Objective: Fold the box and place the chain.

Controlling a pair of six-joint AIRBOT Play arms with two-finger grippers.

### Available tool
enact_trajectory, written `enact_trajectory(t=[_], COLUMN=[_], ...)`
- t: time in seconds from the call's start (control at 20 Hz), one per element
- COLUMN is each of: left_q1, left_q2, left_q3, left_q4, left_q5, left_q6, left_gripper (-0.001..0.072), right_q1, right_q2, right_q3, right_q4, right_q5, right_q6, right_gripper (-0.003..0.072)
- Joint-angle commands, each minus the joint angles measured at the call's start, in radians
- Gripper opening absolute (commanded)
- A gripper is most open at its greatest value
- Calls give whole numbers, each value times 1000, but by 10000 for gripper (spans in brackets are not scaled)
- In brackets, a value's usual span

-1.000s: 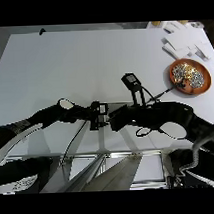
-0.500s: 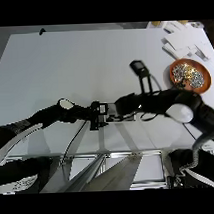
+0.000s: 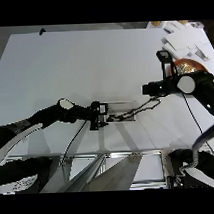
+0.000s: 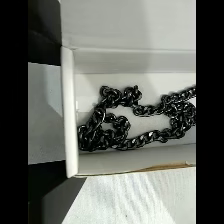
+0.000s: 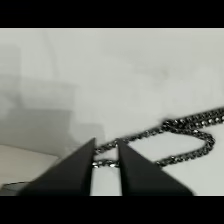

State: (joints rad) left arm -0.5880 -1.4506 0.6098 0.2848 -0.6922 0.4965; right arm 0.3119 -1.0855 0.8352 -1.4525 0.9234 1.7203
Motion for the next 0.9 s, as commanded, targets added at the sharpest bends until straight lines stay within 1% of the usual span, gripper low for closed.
enact_trajectory(t=[0.0,0.25,0.3,0.35,0.55,0.7,0.85], left_q1=[1,0,1,1,0,1,0], left_q2=[0,0,1,1,0,0,0], left_q3=[0,0,0,0,0,0,0], left_q4=[0,0,0,0,0,0,0], left_q5=[0,0,0,0,0,0,0], left_q6=[0,0,0,0,0,0,0], left_gripper=[71,71,71,71,71,71,71], right_q1=[-28,-28,-28,-28,-28,-28,-28], right_q2=[-105,-191,-201,-209,-211,-218,-244], right_q3=[-20,-20,-20,-20,-20,-20,-20], right_q4=[-37,-37,-40,-45,-77,-115,-121], right_q5=[35,31,29,26,-4,-3,13], right_q6=[10,30,35,46,84,144,145], right_gripper=[241,246,299,331,329,329,329])
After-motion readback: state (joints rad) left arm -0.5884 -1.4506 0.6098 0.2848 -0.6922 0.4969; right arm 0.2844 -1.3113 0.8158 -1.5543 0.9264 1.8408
